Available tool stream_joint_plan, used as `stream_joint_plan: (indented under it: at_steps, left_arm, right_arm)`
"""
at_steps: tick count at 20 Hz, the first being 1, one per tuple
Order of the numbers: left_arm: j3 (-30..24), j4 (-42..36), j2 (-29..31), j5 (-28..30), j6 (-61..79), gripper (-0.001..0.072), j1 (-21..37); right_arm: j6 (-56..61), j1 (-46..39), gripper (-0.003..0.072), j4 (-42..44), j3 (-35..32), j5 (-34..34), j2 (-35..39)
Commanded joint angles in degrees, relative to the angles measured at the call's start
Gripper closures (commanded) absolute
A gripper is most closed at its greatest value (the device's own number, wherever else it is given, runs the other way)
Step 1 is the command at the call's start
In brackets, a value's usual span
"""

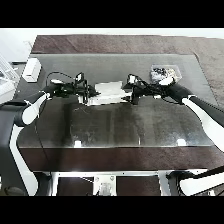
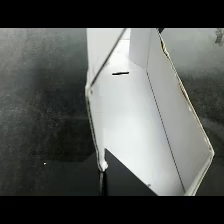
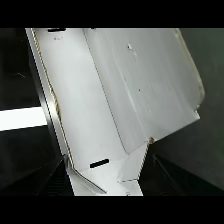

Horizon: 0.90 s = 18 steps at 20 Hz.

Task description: Fold the box and place the chain.

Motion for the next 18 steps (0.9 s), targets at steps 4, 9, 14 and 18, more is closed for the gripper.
stream_joint_plan:
  at_steps: [4,9,14,18]
  left_arm:
    - [0.1,0.0,0.0,0.0,0.0,0.0688,0.0]
    - [0.1,0.0,0.0,0.0,0.0,0.0689,0.0]
    - [0.1,0.0,0.0,0.0,0.0,0.0688,0.0]
    - [0.1,0.0,0.0,0.0,0.0,0.0689,0.0]
  right_arm:
    - [-0.7,-1.3,0.0045,-0.4,4.4,5.7,-4.0]
    - [-1.4,-1.4,0.0046,-0.6,10.4,9.6,-9.1]
    - [-1.6,-1.3,0.0046,-0.9,11.9,14.6,-11.4]
    - [-1.8,-1.3,0.0046,-1.0,12.2,15.1,-12.7]
